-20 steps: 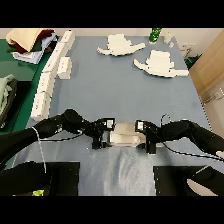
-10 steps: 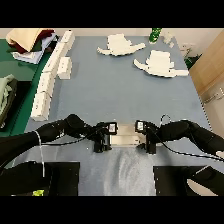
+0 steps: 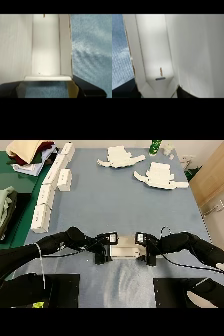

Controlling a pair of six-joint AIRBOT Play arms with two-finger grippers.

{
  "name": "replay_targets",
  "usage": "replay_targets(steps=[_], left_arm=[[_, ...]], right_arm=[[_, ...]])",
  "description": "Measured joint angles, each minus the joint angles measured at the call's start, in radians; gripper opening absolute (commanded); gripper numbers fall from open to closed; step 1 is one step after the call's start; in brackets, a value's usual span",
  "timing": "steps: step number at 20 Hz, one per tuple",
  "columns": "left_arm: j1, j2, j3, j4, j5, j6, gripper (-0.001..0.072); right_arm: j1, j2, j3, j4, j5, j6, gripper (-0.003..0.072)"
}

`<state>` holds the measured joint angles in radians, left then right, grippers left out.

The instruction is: Fold the box.

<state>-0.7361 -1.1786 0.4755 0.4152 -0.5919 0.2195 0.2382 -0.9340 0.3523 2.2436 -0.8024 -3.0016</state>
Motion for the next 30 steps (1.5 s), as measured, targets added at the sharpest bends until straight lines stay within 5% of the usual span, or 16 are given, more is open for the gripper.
replay_targets(steps=[8, 9, 11, 30], left_arm=[[-0.031, 0.000, 0.000, -0.010, 0.024, -0.014, 0.0678], [-0.032, 0.000, 0.000, -0.010, 0.027, -0.019, 0.0650], [-0.034, 0.000, 0.000, -0.013, 0.040, -0.023, 0.0471], [-0.037, 0.000, 0.000, -0.011, 0.040, -0.029, 0.0472]], right_arm=[[0.000, 0.000, 0.000, 0.000, 0.000, -0.001, 0.0404], [0.000, 0.000, 0.000, 0.000, 0.000, -0.001, 0.0404], [0.000, 0.000, 0.000, 0.000, 0.000, -0.002, 0.0404], [0.000, 0.000, 0.000, -0.001, 0.000, -0.001, 0.0404]])
